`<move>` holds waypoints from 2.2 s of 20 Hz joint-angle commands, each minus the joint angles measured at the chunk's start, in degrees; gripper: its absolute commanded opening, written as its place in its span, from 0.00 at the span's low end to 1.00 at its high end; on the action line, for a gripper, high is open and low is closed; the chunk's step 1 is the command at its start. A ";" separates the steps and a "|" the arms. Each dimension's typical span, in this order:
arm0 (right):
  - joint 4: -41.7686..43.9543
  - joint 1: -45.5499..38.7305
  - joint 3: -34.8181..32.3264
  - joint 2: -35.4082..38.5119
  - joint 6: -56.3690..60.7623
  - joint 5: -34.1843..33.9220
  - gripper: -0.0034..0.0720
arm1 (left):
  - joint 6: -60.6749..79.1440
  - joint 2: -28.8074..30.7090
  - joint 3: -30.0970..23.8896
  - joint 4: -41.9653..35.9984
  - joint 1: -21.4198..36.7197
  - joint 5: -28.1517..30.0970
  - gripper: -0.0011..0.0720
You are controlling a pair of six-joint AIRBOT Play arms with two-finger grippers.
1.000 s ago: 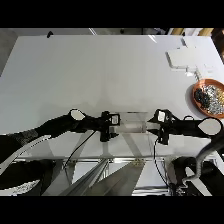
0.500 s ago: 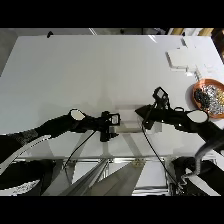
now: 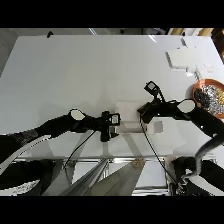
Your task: Fold the box and place the chain.
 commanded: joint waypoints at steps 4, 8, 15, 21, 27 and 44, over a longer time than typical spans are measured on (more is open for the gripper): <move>-14.45 0.07 7.78 8.46 2.38 13.27 0.08 | -0.04 -0.02 0.00 0.07 -0.02 0.09 0.49; -27.65 0.04 7.37 11.13 -16.57 24.79 0.16 | -0.04 -0.02 0.00 0.07 -0.02 0.09 0.49; -21.94 0.07 -3.45 11.10 -29.86 14.88 0.34 | -0.04 -0.02 0.00 0.07 -0.02 0.11 0.49; -9.92 0.07 -7.65 11.02 -38.10 11.98 0.28 | -0.04 -0.02 0.00 0.07 -0.02 0.09 0.49; -1.81 0.07 -7.85 8.87 -39.10 11.54 0.28 | -0.04 -0.02 0.00 0.07 -0.02 0.11 0.49; -14.21 0.04 -8.04 24.61 -8.15 12.87 0.55 | -0.04 -0.02 0.00 0.07 -0.02 0.09 0.49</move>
